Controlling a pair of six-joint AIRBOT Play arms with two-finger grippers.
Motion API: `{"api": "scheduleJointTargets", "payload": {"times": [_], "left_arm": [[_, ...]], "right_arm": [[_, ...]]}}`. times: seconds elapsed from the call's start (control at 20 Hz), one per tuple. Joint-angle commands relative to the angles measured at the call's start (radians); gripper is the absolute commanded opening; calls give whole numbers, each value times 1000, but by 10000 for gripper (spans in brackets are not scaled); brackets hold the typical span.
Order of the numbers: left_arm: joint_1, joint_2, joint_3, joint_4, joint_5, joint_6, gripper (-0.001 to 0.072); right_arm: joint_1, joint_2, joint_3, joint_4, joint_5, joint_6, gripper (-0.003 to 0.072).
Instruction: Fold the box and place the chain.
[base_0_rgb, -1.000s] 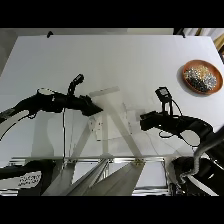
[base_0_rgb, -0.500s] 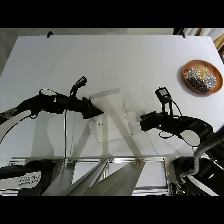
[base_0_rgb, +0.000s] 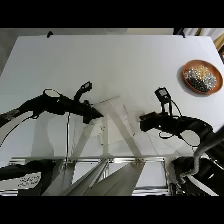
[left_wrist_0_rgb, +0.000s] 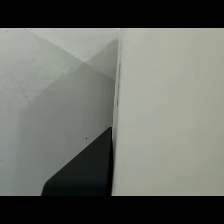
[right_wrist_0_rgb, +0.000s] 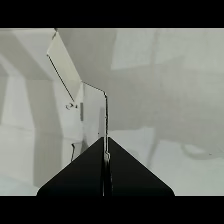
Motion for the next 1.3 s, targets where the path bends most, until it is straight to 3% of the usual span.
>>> {"api": "scheduleJointTargets", "payload": {"times": [0.0,0.15,0.2,0.4,0.55,0.65,0.85,1.0,1.25], "left_arm": [[-21,33,10,36,34,14,5],[-23,100,16,40,42,27,5],[-26,121,16,49,41,27,5],[-66,181,33,142,-34,34,1],[-131,179,126,250,-131,-33,0],[-174,179,185,264,-79,-41,2],[-260,177,207,253,149,-32,4],[-298,142,207,314,172,-29,11],[-319,58,207,363,172,-29,6]], "right_arm": [[0,0,16,32,21,0,25],[0,1,62,33,103,0,192],[0,7,81,32,138,0,212],[0,108,138,6,259,-2,212],[0,254,154,-32,309,0,212],[0,361,154,-51,339,0,207],[0,499,154,-154,516,2,204],[0,506,154,-213,644,7,204],[0,506,154,-216,604,6,203]]}}
